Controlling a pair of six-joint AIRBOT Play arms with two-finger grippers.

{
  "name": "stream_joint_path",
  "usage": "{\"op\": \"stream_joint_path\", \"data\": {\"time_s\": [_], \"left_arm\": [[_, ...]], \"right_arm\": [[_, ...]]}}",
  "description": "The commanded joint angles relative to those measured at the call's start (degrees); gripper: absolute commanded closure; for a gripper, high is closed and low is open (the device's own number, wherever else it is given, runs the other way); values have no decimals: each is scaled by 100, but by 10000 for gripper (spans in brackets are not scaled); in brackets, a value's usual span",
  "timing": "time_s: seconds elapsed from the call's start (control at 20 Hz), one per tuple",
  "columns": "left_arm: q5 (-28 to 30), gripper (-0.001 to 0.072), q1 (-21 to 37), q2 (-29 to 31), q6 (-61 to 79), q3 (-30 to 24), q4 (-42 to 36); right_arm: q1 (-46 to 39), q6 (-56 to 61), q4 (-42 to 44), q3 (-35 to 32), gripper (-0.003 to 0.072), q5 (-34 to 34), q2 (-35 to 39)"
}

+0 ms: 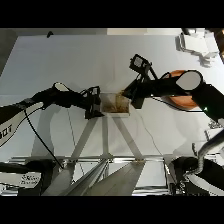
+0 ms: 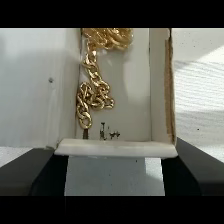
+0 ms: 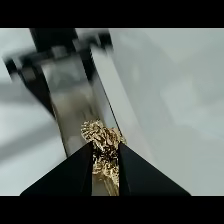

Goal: Fold the box and place the chain.

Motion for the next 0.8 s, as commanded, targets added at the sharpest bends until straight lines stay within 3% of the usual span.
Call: {"op": "stream_joint_path", "data": {"time_s": [0.0, 0.25, 0.6, 0.75], "left_arm": [[0, 316, -2, 2, 2, -2, 2], [0, 316, -2, 2, 2, -2, 2], [2, 316, -2, 2, 2, -2, 2], [0, 316, -2, 2, 2, -2, 2]], "right_arm": [[380, 13, 815, 4, 677, -743, 31], [492, 22, 828, 2, 677, -763, 26], [492, 916, -743, 2, 676, -459, -391], [492, 916, -973, 2, 657, -111, -516]]}}
